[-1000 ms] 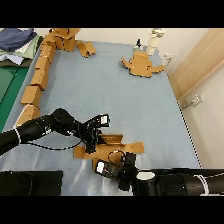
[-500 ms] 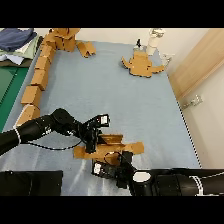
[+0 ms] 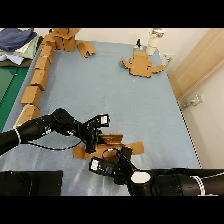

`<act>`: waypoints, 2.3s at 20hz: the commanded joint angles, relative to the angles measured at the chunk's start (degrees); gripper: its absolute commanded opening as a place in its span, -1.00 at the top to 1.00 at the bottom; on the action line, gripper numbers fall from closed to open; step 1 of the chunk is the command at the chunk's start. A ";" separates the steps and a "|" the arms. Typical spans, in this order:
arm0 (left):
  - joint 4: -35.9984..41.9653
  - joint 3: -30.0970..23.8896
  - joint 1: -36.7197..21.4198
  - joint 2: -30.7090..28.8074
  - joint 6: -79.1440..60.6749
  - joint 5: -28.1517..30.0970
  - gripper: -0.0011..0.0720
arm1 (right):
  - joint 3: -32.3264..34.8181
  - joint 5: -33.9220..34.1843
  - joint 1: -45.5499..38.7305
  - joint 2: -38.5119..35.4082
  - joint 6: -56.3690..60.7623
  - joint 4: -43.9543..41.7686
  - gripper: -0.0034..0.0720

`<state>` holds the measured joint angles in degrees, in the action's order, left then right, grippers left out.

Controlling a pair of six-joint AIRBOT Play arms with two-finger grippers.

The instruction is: Fold the box.

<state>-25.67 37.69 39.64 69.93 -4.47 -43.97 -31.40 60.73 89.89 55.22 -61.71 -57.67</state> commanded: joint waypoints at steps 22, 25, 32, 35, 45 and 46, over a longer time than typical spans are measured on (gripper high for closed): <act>0.00 0.02 0.02 -0.02 -0.02 0.00 0.95 | 7.37 -14.01 -23.39 -14.58 -29.55 -11.52 -0.99; 0.00 0.02 0.02 -0.02 -0.02 0.00 0.95 | 7.32 -15.04 -28.04 -14.58 -36.74 -17.90 -0.99; 0.00 0.02 0.02 -0.02 -0.02 0.00 0.95 | 8.33 -21.84 -42.27 -14.29 -67.82 -42.58 -0.99; 0.00 0.02 0.02 -0.02 -0.02 0.00 0.95 | 8.74 -17.29 -53.27 -12.39 -88.15 -61.00 -0.99; 0.00 0.02 0.02 -0.02 -0.02 0.00 0.94 | 8.74 -14.29 -59.39 -6.86 -99.27 -67.47 -0.97; 0.00 0.02 0.02 -0.02 0.00 0.00 0.95 | 8.74 -14.27 -59.36 -6.84 -99.27 -67.43 -0.97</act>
<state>-25.67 37.69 39.64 69.93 -4.47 -43.99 -22.61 45.93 30.98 48.12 -159.44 -124.29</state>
